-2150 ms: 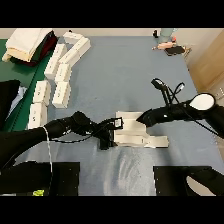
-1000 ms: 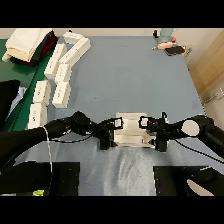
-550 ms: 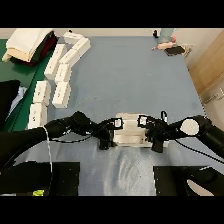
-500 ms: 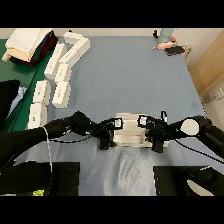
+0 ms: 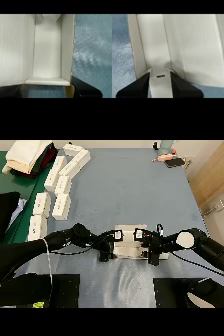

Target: Fold the box.

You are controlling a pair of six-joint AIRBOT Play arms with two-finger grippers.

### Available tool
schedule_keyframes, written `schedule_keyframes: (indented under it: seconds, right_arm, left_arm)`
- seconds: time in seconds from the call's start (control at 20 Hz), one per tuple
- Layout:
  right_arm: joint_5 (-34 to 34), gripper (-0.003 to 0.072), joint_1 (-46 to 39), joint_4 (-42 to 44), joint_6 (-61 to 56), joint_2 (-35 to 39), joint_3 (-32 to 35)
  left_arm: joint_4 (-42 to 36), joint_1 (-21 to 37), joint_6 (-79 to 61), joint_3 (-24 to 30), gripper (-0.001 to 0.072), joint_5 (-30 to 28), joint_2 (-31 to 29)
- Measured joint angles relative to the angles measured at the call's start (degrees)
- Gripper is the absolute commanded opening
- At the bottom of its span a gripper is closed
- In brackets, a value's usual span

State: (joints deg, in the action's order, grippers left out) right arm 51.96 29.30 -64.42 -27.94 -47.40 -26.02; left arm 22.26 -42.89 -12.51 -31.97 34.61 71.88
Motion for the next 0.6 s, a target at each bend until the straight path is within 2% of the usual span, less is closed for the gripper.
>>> schedule_keyframes:
  seconds: [0.05,0.1,0.45,0.5,0.55,0.6]
  right_arm:
    - [-0.3,0.0624,0.1,0.1,0.2,-0.1,0.0]
    - [-0.6,0.0670,0.3,0.1,0.6,-0.3,0.0]
    - [-3.1,0.0666,0.4,0.1,0.9,-0.5,0.0]
    - [-3.3,0.0652,0.4,0.1,0.9,-0.5,0.1]
    - [-3.4,0.0572,0.4,0.0,0.9,-0.4,0.0]
    - [-3.4,0.0356,0.4,-0.3,0.2,-0.3,0.0]
  left_arm:
    - [0.0,0.0,0.0,0.0,0.0529,0.0,0.0]
    - [0.0,0.0,-0.1,0.0,0.0529,0.0,0.0]
    - [0.0,0.0,0.1,0.0,0.0529,-0.2,0.0]
    - [0.0,0.0,0.1,0.0,0.0529,-0.2,0.0]
    - [0.0,0.0,0.1,0.0,0.0529,-0.2,0.0]
    - [0.0,0.0,0.1,0.0,0.0529,-0.2,0.0]
